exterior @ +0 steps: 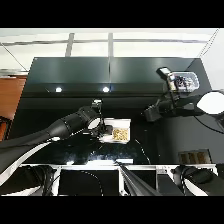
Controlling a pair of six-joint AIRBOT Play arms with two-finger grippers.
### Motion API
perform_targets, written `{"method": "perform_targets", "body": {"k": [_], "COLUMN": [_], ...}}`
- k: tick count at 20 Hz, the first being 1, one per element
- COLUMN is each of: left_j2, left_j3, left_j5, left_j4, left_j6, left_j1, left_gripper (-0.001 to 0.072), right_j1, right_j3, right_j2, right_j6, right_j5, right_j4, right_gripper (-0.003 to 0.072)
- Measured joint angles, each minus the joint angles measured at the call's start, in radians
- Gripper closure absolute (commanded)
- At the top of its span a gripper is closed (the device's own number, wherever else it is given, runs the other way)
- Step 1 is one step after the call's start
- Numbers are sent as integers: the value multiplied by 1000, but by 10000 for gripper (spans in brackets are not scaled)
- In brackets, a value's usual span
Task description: Fold the box and place the chain.
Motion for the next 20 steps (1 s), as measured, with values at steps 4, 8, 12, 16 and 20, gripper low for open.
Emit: {"method": "perform_targets", "body": {"k": [4, 8, 12, 16, 20], "left_j2": [-1, 0, 6, 88, 253], "left_j3": [18, 28, 82, 130, 78], "left_j5": [0, 1, -63, -198, -326], "left_j4": [2, 4, 18, 81, 221], "left_j6": [-56, -99, -53, 145, 294], "left_j1": [0, 5, 7, 10, 61], "left_gripper": [683, 144, 130, 129, 129], "right_j1": [-46, -60, -63, -64, -64], "right_j3": [0, 0, 0, 0, 0], "right_j2": [15, 19, 19, 19, 19], "right_j6": [0, 0, 0, 0, 0], "right_j5": [15, 18, 19, 19, 12], "right_j4": [-3, -4, -4, -4, -6], "right_gripper": [336, 336, 336, 336, 336]}}
